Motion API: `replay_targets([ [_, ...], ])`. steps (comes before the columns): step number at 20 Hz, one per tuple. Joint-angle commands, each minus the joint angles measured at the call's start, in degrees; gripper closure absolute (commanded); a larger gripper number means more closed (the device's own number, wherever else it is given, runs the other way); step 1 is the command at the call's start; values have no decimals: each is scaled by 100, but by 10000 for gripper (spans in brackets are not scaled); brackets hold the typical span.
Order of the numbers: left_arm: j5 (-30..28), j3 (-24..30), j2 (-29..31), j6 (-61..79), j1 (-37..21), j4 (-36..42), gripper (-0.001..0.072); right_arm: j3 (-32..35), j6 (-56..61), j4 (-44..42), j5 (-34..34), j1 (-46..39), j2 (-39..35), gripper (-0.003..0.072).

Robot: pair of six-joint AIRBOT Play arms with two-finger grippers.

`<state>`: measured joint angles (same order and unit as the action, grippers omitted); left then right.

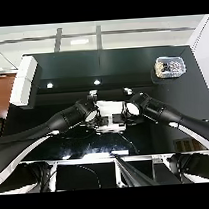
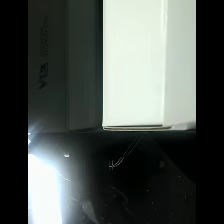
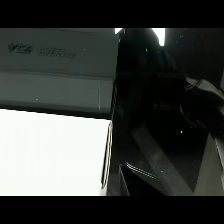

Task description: Fold the box and place the chain.

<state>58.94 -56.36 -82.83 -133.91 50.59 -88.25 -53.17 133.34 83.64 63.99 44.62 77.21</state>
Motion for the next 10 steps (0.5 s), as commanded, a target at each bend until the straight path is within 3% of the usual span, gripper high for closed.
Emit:
replay_targets([
  [1,7,-2,-2,-4,-4,0,681,-4,-11,66,31,15,39,446],
  [10,15,-2,-2,-4,-4,2,680,-4,-31,68,26,26,157,447],
])
